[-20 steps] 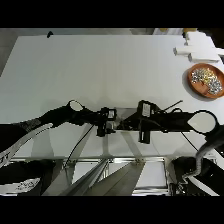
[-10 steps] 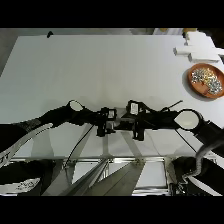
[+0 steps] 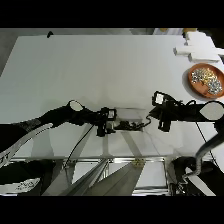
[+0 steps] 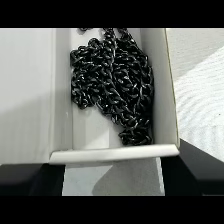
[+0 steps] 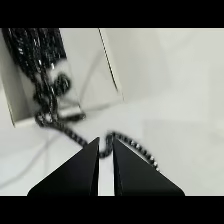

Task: Fold the box and place the chain.

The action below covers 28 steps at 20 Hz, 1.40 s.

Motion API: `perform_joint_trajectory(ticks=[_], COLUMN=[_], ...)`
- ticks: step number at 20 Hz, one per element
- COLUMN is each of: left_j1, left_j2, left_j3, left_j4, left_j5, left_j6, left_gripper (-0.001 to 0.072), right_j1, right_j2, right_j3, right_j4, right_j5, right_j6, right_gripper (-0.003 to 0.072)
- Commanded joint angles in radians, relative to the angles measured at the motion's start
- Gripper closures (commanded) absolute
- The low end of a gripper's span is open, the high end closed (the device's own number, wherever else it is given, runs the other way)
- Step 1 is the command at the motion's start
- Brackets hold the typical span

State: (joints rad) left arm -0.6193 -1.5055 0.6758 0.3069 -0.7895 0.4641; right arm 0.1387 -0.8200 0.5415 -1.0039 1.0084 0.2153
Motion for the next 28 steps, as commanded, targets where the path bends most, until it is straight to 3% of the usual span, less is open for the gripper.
perform_joint_trajectory(ticks=[1, 4, 9, 20, 22, 25, 28], left_j1=[0.001, 0.0, 0.0, 0.001, 0.001, 0.001, 0.0], left_j2=[0.0, 0.0, 0.0, 0.0, 0.0, 0.0, 0.0], left_j3=[0.0, 0.0, 0.0, 0.0, 0.0, 0.0, 0.0], left_j4=[0.0, 0.0, 0.0, 0.0, 0.0, 0.0, 0.0], left_j5=[0.0, 0.0, 0.0, 0.0, 0.0, 0.0, 0.0], left_j6=[0.0, 0.0, 0.0, 0.0, 0.0, 0.0, 0.0], left_gripper=[0.0437, 0.0437, 0.0437, 0.0437, 0.0437, 0.0437, 0.0437], right_j1=[-0.058, -0.009, 0.063, 0.068, 0.068, 0.067, 0.067], right_j2=[-0.088, -0.146, -0.203, -0.206, -0.206, -0.206, -0.206], right_j3=[-0.048, -0.058, -0.058, -0.058, -0.058, -0.058, -0.058], right_j4=[0.01, 0.053, 0.1, 0.147, 0.135, 0.072, 0.106], right_j5=[0.02, 0.016, -0.011, -0.018, -0.022, -0.036, -0.027], right_j6=[-0.19, -0.315, -0.337, -0.352, -0.352, -0.351, -0.351], right_gripper=[0.0555, 0.0555, 0.0555, 0.0589, 0.063, 0.0626, 0.062])
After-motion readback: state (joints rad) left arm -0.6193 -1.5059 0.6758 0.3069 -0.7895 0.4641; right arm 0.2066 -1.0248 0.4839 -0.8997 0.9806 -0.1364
